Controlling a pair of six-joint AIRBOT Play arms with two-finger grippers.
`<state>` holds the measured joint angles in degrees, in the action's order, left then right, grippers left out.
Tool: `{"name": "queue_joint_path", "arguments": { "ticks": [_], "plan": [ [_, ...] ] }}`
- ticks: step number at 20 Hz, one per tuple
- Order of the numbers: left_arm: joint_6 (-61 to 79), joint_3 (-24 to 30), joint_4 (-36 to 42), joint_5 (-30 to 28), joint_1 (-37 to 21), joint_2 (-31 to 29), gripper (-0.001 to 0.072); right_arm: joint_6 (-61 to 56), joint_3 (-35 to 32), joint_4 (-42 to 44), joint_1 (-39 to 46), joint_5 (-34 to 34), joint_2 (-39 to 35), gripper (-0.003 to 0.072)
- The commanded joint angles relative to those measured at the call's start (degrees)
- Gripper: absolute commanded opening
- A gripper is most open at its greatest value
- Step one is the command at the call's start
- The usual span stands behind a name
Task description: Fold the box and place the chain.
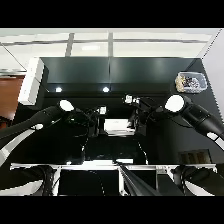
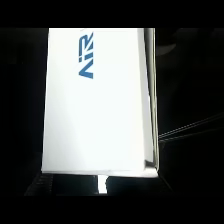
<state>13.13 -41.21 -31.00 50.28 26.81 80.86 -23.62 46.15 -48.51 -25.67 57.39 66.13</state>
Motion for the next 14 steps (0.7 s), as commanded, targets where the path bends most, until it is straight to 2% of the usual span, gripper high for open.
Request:
{"name": "queue_joint_path", "arguments": {
  "ticks": [1,14],
  "plan": [
    [-0.07,-0.04,0.0,-0.26,0.0,0.0,0.0354,-0.2,-0.02,-0.02,-0.04,0.46,-0.02,0.0284],
    [-0.07,-0.04,0.0,-0.26,0.0,0.0,0.0354,-0.2,-0.37,-0.11,-0.04,1.05,0.24,0.0282]
  ]
}}
